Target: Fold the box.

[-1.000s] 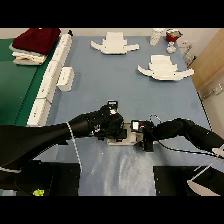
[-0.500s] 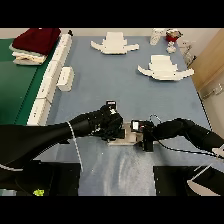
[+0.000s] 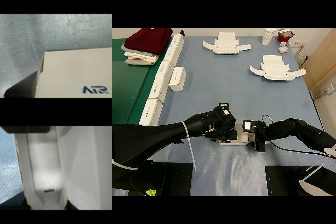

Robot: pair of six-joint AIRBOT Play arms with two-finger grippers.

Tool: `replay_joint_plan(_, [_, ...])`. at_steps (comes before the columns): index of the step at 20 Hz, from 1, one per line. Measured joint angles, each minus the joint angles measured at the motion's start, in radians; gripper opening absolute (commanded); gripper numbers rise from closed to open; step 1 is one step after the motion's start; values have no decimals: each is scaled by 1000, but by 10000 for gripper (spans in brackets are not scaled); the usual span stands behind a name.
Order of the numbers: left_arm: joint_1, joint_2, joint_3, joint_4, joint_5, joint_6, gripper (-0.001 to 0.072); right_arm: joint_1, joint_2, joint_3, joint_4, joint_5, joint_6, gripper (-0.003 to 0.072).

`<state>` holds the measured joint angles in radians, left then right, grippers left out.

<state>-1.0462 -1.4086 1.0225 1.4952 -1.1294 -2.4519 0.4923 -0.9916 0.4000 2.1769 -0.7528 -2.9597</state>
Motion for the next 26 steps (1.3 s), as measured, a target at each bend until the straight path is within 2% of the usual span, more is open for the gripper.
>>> replay_joint_plan(2, [0,0,0,0,-3,0,383,0,0,0,0,0,0,441])
replay_joint_plan(3, [0,-1,0,0,-3,0,343,0,0,0,0,0,0,441])
replay_joint_plan(5, [0,-1,0,1,-2,-1,16,0,0,0,0,0,0,440])
replay_joint_plan(13, [0,-1,0,16,9,-2,20,0,0,0,1,0,2,440])
replay_joint_plan(15, [0,-1,0,19,17,4,461,0,0,0,0,0,0,440])
replay_joint_plan(16, [0,-1,0,18,24,3,503,0,0,0,0,0,0,440])
replay_joint_plan(22, [0,4,4,13,18,3,504,0,0,0,0,0,0,440])
replay_joint_plan(26, [0,52,33,11,-28,36,503,0,0,0,0,0,0,440])
